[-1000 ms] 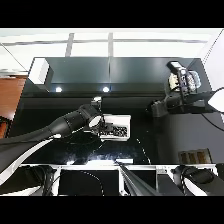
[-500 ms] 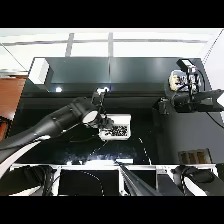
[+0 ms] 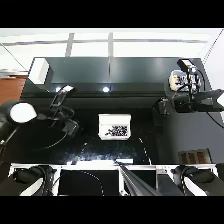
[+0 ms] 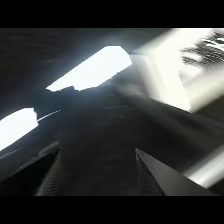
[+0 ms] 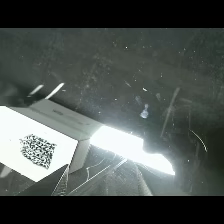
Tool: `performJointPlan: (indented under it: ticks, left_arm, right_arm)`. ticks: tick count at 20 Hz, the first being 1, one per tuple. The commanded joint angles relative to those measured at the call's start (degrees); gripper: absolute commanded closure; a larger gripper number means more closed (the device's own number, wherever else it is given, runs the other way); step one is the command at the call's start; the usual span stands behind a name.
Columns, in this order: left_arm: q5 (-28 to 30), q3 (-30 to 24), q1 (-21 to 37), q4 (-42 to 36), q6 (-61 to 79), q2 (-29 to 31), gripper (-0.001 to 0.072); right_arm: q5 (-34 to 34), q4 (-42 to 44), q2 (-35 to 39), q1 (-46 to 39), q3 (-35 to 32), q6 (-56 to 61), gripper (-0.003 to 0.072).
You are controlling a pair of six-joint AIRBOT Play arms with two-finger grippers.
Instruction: Fold the box and place the chain.
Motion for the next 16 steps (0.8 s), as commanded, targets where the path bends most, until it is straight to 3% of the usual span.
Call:
performJointPlan:
  ticks: [1,2,6,11,16]
  left_arm:
    - [-1.9,-12.5,18.8,-36.5,43.6,1.8,0.0062]
    - [-0.6,-14.0,20.0,-36.8,51.3,0.5,0.0001]
    - [7.0,-14.5,13.9,-36.4,85.0,-5.4,0.0]
    - [8.1,-10.4,4.7,-32.6,91.9,-16.5,0.0]
    - [8.3,-7.5,3.8,-32.8,94.7,-22.5,-0.0001]
  right_arm:
    - [-0.1,0.0,0.0,0.0,0.0,0.9,0.0195]
    - [-0.1,-0.1,0.0,0.0,0.0,1.4,0.0195]
    - [-0.1,-1.5,0.0,0.0,0.0,4.2,0.0195]
    - [-0.1,-2.1,0.0,0.0,-0.1,4.5,0.0195]
    - [-0.2,-2.1,0.0,0.0,-0.1,4.9,0.0195]
